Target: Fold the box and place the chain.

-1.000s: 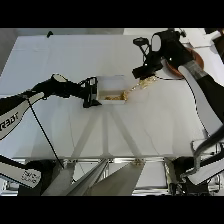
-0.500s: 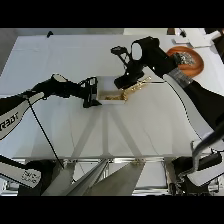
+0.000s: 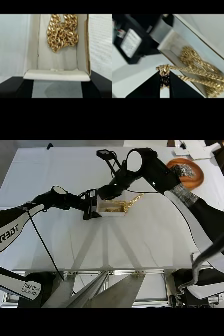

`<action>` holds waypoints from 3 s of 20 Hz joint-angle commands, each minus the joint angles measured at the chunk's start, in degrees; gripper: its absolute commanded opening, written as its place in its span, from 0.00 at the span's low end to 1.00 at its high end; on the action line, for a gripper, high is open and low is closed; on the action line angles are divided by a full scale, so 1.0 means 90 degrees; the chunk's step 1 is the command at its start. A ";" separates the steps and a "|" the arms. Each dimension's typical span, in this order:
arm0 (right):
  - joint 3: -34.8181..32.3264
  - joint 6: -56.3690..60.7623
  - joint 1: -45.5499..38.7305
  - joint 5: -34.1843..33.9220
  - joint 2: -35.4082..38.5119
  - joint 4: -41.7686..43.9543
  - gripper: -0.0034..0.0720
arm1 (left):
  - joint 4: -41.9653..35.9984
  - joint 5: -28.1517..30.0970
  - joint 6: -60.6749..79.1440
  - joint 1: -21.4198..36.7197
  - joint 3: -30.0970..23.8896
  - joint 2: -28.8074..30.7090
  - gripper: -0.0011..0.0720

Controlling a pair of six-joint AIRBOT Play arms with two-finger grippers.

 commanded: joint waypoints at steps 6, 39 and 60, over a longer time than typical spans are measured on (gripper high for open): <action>0.0000 0.0665 0.0301 -0.0634 0.0032 -0.1008 0.06 | 0.0000 0.0002 0.0000 0.0000 0.0002 0.0000 0.56; -0.0427 -0.4478 -0.2545 0.0787 -0.0032 -0.0051 0.59 | 0.0000 0.0000 0.0002 0.0000 0.0002 0.0000 0.56; -0.1569 -0.8228 -0.2091 -0.0653 -0.1304 0.0345 0.58 | 0.0000 0.0002 0.0000 0.0000 0.0002 0.0000 0.56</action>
